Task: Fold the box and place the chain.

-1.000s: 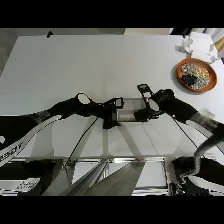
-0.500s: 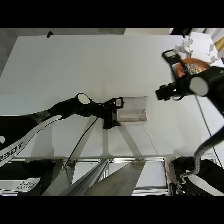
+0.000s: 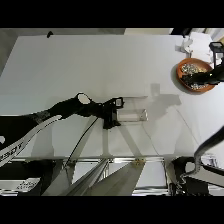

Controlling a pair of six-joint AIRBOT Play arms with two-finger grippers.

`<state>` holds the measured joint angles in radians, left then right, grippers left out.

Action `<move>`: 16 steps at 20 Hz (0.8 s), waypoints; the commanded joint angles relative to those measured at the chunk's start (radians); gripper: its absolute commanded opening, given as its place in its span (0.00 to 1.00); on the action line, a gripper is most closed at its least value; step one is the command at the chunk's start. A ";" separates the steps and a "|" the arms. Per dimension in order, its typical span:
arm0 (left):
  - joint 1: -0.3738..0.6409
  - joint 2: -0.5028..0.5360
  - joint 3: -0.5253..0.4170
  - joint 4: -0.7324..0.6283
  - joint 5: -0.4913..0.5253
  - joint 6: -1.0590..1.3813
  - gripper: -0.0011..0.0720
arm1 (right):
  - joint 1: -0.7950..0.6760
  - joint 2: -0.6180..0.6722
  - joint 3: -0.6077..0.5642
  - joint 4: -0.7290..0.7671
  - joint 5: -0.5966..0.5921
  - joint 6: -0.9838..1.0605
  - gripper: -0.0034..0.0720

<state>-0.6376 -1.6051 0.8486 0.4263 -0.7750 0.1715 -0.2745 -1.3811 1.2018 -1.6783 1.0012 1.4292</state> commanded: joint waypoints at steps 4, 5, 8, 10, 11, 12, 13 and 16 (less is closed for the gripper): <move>0.000 0.001 0.000 0.000 0.000 0.000 0.30 | -0.077 -0.271 0.194 0.068 -0.037 -0.024 0.33; 0.000 0.001 0.000 0.000 0.000 0.000 0.30 | -0.077 -0.289 0.198 0.076 -0.051 -0.024 0.33; 0.000 0.001 0.000 0.000 0.000 0.000 0.30 | -0.077 -0.325 0.198 0.096 -0.083 -0.024 0.33; 0.000 0.001 0.000 0.000 0.000 0.000 0.30 | -0.077 -0.335 0.198 0.125 -0.085 -0.024 0.33; 0.000 0.001 0.000 0.000 0.000 0.000 0.30 | -0.077 -0.337 0.198 0.137 -0.087 -0.024 0.33; 0.000 0.001 0.000 0.000 0.000 0.000 0.30 | -0.077 -0.338 0.198 0.142 -0.092 -0.024 0.31; 0.000 0.001 0.000 0.000 0.000 0.000 0.30 | -0.077 -0.338 0.198 0.142 -0.097 -0.024 0.26; 0.000 0.001 0.000 0.000 0.000 0.000 0.30 | -0.077 -0.346 0.198 0.142 -0.084 -0.024 0.25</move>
<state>-0.6376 -1.6051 0.8486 0.4263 -0.7750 0.1715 -0.3511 -1.7164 1.3979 -1.5478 0.9142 1.4055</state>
